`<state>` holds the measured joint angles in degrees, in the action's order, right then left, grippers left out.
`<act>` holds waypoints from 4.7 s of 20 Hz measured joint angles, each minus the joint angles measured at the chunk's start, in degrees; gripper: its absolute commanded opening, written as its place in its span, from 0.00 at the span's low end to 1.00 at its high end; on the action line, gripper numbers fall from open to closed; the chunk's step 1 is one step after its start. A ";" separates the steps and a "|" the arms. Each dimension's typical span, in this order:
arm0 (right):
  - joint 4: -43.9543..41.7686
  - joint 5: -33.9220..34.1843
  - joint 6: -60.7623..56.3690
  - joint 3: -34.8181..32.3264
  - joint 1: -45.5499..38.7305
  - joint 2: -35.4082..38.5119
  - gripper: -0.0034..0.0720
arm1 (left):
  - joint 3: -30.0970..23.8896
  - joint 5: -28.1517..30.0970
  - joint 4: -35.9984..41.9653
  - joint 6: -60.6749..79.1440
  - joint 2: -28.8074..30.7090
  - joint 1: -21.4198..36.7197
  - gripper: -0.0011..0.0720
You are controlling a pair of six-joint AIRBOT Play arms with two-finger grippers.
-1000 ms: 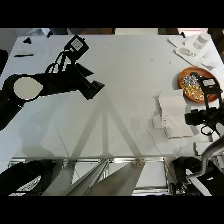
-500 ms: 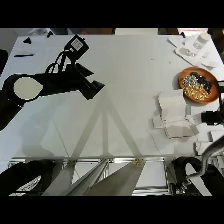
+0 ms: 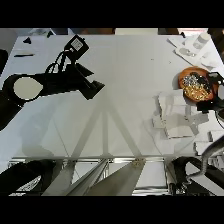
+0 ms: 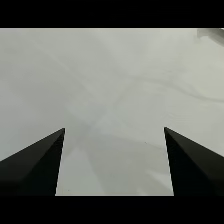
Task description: Fold the box and place the chain.
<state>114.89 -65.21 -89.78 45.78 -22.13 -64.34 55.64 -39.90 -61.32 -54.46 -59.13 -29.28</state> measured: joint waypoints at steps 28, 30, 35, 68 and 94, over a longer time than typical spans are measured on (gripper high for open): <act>-34.05 -13.33 25.44 2.84 -0.13 -2.86 0.06 | 0.00 0.00 0.00 0.00 0.00 0.00 0.97; -41.94 -13.86 27.89 2.84 -0.13 -2.67 0.06 | 0.00 0.02 0.00 0.00 0.00 0.00 0.97; -59.28 -11.39 34.01 2.78 0.04 -2.49 0.05 | 0.00 0.00 0.00 0.00 0.00 0.00 0.97; -78.68 42.07 43.34 -11.21 26.69 -3.67 0.06 | 0.00 0.02 0.02 0.00 0.00 0.00 0.97; -78.68 42.12 43.36 -11.23 26.69 -3.67 0.06 | 2.99 -19.96 20.20 5.86 -17.14 21.16 0.74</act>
<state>36.21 -23.09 -46.41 34.54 4.56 -68.01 58.63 -59.86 -41.12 -48.60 -76.27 -8.12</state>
